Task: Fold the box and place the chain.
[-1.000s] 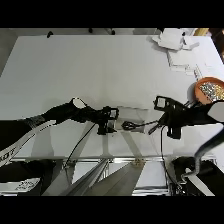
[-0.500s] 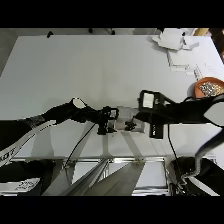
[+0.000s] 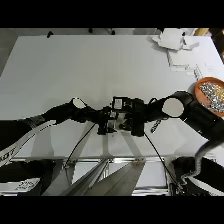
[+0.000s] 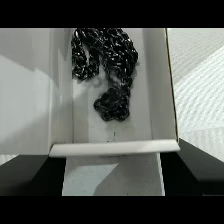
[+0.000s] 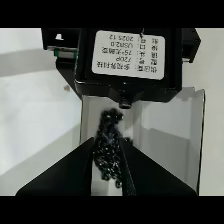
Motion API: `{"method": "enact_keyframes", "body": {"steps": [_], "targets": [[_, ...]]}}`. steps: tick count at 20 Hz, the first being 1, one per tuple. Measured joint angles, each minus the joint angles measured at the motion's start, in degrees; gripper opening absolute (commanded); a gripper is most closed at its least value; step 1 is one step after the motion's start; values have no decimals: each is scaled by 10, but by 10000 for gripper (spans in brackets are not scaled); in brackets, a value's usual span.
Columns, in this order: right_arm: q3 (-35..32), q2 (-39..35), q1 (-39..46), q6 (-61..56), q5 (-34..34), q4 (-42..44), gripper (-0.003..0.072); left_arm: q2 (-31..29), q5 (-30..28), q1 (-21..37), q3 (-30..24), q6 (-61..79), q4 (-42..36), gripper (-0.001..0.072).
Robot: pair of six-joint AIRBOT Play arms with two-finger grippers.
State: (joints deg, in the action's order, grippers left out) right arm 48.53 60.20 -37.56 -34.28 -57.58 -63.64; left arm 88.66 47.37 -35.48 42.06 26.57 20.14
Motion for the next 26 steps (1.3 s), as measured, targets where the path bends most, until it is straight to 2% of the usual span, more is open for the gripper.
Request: {"method": "enact_keyframes", "body": {"steps": [3,8,9,10,12,16,22,23,26], "targets": [[0,-33,19,1,-19,-27,202,0,0,0,0,0,0,254],[-6,-92,116,111,-121,-88,163,0,0,0,0,0,0,254],[-14,-96,140,139,-128,-93,185,0,0,0,0,0,0,254],[-24,-99,161,165,-129,-98,241,0,0,0,0,0,0,254],[-56,-101,198,212,-108,-100,305,0,0,0,0,0,0,254],[-114,-64,229,278,-48,-78,299,0,0,0,0,0,0,254],[-141,42,240,312,14,-51,297,0,0,0,0,0,0,254],[-143,53,240,314,22,-48,287,0,0,0,0,0,0,254],[-145,73,241,317,37,-46,58,0,0,0,0,0,0,254]]}}
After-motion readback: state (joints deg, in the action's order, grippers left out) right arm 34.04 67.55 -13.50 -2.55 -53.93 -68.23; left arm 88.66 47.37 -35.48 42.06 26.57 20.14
